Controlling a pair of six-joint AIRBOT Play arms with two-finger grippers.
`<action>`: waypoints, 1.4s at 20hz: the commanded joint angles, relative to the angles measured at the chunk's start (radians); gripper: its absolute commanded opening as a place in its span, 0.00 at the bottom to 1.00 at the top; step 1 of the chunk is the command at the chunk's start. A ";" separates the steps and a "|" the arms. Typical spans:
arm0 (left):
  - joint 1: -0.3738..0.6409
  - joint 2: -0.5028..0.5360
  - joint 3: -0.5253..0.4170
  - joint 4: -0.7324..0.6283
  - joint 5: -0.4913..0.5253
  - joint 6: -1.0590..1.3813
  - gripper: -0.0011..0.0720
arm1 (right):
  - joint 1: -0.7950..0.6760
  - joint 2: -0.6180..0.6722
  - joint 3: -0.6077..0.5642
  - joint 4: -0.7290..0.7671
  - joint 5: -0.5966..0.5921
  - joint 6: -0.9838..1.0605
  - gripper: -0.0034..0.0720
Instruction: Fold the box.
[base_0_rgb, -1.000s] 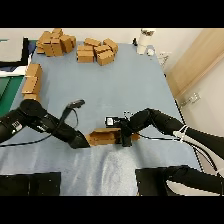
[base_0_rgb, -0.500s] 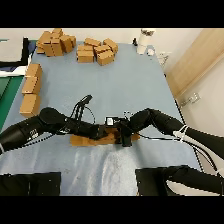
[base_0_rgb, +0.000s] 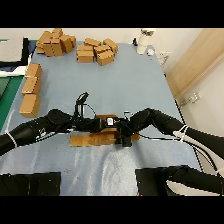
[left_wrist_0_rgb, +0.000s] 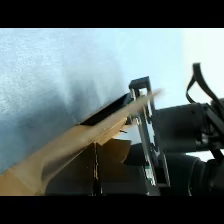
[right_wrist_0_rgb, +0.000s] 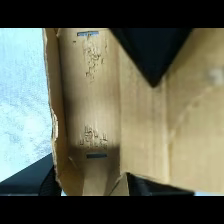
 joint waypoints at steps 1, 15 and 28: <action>0.008 -0.015 0.000 0.004 0.055 0.000 0.03 | 0.000 -0.001 0.000 -0.001 0.000 -0.003 0.63; 0.095 -0.112 0.002 0.052 -0.085 0.057 0.03 | 0.000 -0.001 0.000 -0.001 0.003 -0.003 0.63; 0.573 0.152 0.000 0.136 -0.810 0.823 0.03 | 0.000 -0.001 0.000 -0.001 0.003 -0.003 0.63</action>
